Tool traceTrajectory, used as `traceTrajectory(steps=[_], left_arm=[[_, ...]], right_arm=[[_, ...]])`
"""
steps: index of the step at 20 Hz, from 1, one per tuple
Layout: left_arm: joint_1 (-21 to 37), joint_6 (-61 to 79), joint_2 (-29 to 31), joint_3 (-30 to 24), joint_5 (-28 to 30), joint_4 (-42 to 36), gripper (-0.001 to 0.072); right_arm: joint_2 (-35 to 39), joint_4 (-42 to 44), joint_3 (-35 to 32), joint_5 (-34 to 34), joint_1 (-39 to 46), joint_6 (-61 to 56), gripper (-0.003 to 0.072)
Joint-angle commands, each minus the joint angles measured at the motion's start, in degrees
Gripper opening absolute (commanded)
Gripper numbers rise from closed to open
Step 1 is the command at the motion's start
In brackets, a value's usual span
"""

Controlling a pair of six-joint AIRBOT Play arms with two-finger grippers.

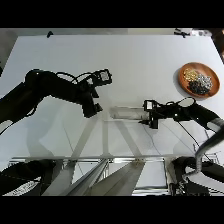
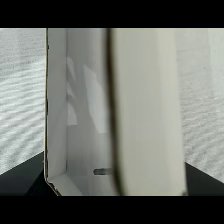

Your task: Fold the box and place the chain.

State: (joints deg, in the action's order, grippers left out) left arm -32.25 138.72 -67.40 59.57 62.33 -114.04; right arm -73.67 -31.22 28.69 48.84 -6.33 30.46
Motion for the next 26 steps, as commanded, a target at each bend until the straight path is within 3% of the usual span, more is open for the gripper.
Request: traceTrajectory(steps=[1,9,15,24,25,26], left_arm=[[0.0,-1.2,0.2,0.0,1.5,-1.1,0.0579],[0.0,-1.4,0.2,0.0,2.8,-1.2,0.0579],[0.0,-1.7,0.2,0.0,2.8,-1.2,0.0579],[0.0,-1.6,0.2,0.0,2.8,-2.1,0.0577],[0.0,-1.2,0.2,0.0,2.9,-3.7,0.0566],[0.0,-0.1,0.2,0.0,3.2,-5.8,0.0483]], right_arm=[[0.0,0.0,0.0,0.0,0.0,0.0,0.0479],[0.0,0.0,0.0,-0.8,-1.5,0.0,0.0479],[0.0,0.0,0.0,-6.5,-6.8,0.0,0.0479],[-0.1,0.0,0.0,-6.4,-6.8,0.0,0.0479],[-0.1,0.0,0.0,-6.4,-6.8,0.0,0.0479],[-0.1,0.0,0.0,-6.4,-6.8,0.0,0.0479]])
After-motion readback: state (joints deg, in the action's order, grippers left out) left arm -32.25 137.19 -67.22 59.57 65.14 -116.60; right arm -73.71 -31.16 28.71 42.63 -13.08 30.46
